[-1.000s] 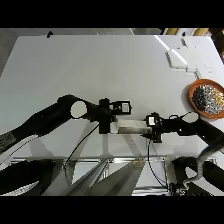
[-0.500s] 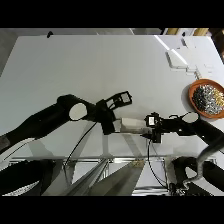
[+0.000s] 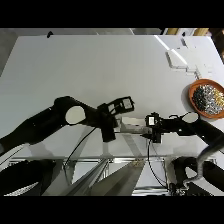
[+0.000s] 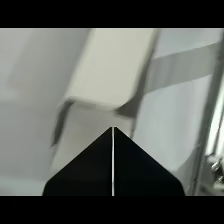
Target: Fold the box and place the chain.
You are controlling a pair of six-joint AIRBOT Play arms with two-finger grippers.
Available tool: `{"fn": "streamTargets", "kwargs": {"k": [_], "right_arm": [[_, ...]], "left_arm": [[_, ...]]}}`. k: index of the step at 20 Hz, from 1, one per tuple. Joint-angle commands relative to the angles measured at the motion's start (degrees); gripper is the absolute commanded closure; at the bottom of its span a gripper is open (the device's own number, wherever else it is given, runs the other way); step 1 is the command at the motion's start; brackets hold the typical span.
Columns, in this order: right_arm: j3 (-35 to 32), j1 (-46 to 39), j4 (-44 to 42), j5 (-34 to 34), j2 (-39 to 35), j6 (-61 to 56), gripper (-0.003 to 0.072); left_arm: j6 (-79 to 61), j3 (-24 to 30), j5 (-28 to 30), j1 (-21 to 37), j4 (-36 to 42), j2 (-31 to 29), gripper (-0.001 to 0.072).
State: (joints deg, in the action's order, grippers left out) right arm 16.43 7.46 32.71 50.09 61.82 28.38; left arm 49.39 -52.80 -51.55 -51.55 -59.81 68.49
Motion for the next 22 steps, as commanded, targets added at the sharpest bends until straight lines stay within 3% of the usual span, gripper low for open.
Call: {"fn": "streamTargets", "kwargs": {"k": [1,5,11,22], "right_arm": [[0.0,0.0,0.0,0.0,0.0,0.0,0.0231],[0.0,0.0,0.0,0.0,0.0,0.0,0.0231],[0.0,0.0,0.0,0.0,0.0,0.0,0.0231],[0.0,0.0,0.0,0.0,0.0,0.0,0.0231]], "left_arm": [[-3.3,-1.6,5.1,-4.3,7.8,4.7,0.0709],[-2.8,-4.3,11.4,-5.0,9.5,9.1,0.0709],[6.1,-2.4,4.8,-1.2,0.5,9.8,0.0709],[5.5,4.6,6.0,1.9,-0.1,5.7,0.0708]]}}
